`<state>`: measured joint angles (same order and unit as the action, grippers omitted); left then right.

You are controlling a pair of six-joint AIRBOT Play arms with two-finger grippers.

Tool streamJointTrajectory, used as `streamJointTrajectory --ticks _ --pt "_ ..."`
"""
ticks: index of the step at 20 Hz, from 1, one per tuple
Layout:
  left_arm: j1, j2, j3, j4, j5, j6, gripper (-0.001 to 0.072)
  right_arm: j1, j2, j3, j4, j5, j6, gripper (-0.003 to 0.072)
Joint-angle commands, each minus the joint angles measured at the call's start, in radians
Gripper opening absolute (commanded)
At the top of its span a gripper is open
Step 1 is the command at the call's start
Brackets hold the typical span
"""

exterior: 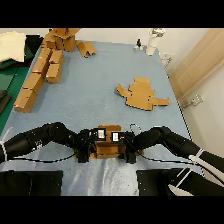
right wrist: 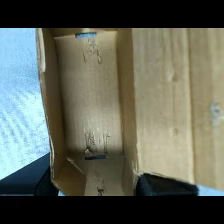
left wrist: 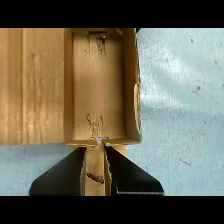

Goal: Fold the box.

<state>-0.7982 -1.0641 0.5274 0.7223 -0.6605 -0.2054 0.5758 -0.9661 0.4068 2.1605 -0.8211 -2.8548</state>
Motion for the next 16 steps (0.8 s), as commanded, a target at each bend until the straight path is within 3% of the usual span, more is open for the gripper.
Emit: streamJointTrajectory --ticks 1,2,3,9,10,11,16 --pt "0.000 -0.002 0.000 -0.076 0.015 0.058 0.0164 0.000 0.000 0.001 0.000 0.000 0.000 0.0499" --pt "-0.001 -0.002 0.000 -0.080 0.014 0.063 0.0052 0.000 0.000 0.001 0.000 0.000 0.000 0.0498" --pt "-0.005 -0.002 0.000 -0.080 0.016 0.063 0.0016 0.000 0.000 0.001 0.000 0.000 0.000 0.0499" --pt "-0.032 -0.002 0.000 -0.080 0.050 0.063 0.0018 0.000 0.000 0.001 0.000 0.000 0.000 0.0498" --pt "-0.032 -0.002 0.000 -0.080 0.049 0.063 0.0200 0.000 0.000 0.001 0.000 0.000 0.000 0.0498" --pt "-0.032 -0.002 0.000 -0.080 0.049 0.063 0.0457 0.000 0.000 0.001 0.000 0.000 0.000 0.0498" --pt "-0.032 -0.002 0.000 -0.080 0.047 0.060 0.0482 0.000 0.000 0.001 0.000 0.000 0.000 0.0499"
